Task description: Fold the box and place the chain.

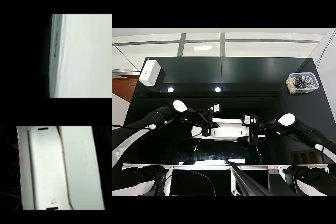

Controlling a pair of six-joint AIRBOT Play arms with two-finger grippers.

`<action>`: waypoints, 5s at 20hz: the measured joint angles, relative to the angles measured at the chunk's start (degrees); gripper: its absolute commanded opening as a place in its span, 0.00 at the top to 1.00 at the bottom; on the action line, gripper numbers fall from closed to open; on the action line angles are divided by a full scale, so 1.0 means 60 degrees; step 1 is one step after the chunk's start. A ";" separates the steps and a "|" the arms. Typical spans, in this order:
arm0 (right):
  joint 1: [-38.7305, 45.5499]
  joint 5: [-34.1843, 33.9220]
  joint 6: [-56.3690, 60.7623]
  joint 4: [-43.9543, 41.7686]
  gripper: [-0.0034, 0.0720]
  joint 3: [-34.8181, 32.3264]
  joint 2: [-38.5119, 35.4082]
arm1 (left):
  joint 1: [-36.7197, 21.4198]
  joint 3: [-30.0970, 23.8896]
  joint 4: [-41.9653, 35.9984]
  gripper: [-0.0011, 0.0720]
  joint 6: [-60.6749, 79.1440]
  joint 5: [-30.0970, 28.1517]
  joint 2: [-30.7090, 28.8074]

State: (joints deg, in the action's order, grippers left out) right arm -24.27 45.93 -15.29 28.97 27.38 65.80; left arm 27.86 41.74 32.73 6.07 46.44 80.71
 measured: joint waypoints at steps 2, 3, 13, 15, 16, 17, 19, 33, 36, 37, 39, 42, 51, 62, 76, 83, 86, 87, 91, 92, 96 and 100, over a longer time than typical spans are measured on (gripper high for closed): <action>0.0000 0.0004 -0.0244 0.0011 0.02 0.0000 0.0120 | 0.0000 0.0000 -0.0011 0.95 0.0000 -0.0025 0.0000; 0.0000 -0.0007 -0.0342 0.0022 0.02 0.0000 0.0178 | 0.0000 0.0000 -0.0011 0.95 -0.0004 -0.0029 0.0000; 0.0000 -0.0321 -0.0685 0.0226 0.02 -0.0004 0.0448 | 0.0000 0.0000 -0.0029 0.94 -0.0022 -0.0062 0.0000; 0.0000 -0.0342 -0.0699 0.0251 0.02 -0.0004 0.0459 | 0.0000 0.0004 -0.0029 0.95 -0.0022 -0.0058 0.0000; 0.0000 -0.0361 -0.0699 0.0248 0.02 -0.0004 0.0466 | 0.0000 0.0004 -0.0033 0.94 -0.0022 -0.0062 0.0000; 0.0000 -0.0372 -0.0699 0.0251 0.02 -0.0004 0.0466 | 0.0000 0.0004 -0.0029 0.94 -0.0022 -0.0062 0.0000; 0.0000 -0.0393 -0.0692 0.0259 0.02 -0.0004 0.0474 | 0.0000 0.0004 -0.0029 0.94 -0.0022 -0.0062 0.0000; -0.0346 -0.0761 -0.0310 0.0590 0.02 0.0000 0.0514 | 0.0007 0.0004 -0.0022 0.94 -0.0011 -0.0033 0.0000; -0.0379 -0.0812 -0.0262 0.0619 0.20 0.0000 0.0514 | 0.0007 0.0004 -0.0022 0.94 -0.0015 -0.0033 0.0000; -0.0382 -0.0809 -0.0255 0.0637 0.23 0.0000 0.0514 | 0.0007 0.0004 -0.0018 0.94 -0.0011 -0.0033 0.0000; -0.0382 -0.0816 -0.0251 0.0648 0.24 0.0000 0.0514 | 0.0007 0.0004 -0.0015 0.94 -0.0007 -0.0040 0.0000; -0.0382 -0.0856 -0.0248 0.0663 0.24 0.0000 0.0514 | -0.0011 0.0015 -0.0004 0.71 -0.0040 -0.0029 -0.0029; -0.0393 -0.0871 -0.0200 0.0678 0.24 0.0000 0.0514 | -0.0419 0.0171 0.1869 0.09 -0.1439 0.0160 -0.1198; -0.0393 -0.0874 -0.0168 0.0685 0.24 0.0000 0.0514 | -0.1767 0.0007 0.2976 0.95 -0.6153 0.3920 -0.3330; -0.0393 -0.0874 -0.0157 0.0685 0.24 0.0000 0.0514 | 0.0066 -0.1311 -0.1351 0.95 -0.6827 -0.2251 -0.2218; -0.0393 -0.0878 -0.0149 0.0685 0.24 0.0000 0.0514 | 0.0233 -0.1144 -0.0739 0.94 -0.6608 -0.2721 -0.1701; -0.0393 -0.0874 -0.0157 0.0681 0.24 0.0000 0.0514 | -0.0153 -0.0816 0.0204 0.53 -0.6579 -0.2331 -0.2222; -0.0393 -0.0874 -0.0164 0.0681 0.24 0.0000 0.0514 | -0.0364 -0.0736 0.0470 0.29 -0.6583 -0.2153 -0.2484; -0.0393 -0.0874 -0.0164 0.0681 0.24 0.0000 0.0514 | -0.1563 -0.0597 0.1796 0.03 -0.6579 -0.0933 -0.3570; -0.0393 -0.0874 -0.0160 0.0685 0.24 0.0000 0.0514 | -0.1865 -0.0583 0.2186 0.04 -0.6575 -0.0433 -0.3752; -0.0393 -0.0874 -0.0160 0.0685 0.24 0.0000 0.0514 | -0.2433 -0.0841 0.3424 0.05 -0.4452 0.1468 -0.4033; -0.0393 -0.0874 -0.0160 0.0685 0.24 0.0000 0.0514 | -0.2240 -0.1304 0.2845 0.05 -0.2058 0.1548 -0.3752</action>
State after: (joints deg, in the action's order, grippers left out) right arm -26.63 40.69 -16.25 33.08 27.38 68.88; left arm 14.41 33.91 49.80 -6.28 55.72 58.19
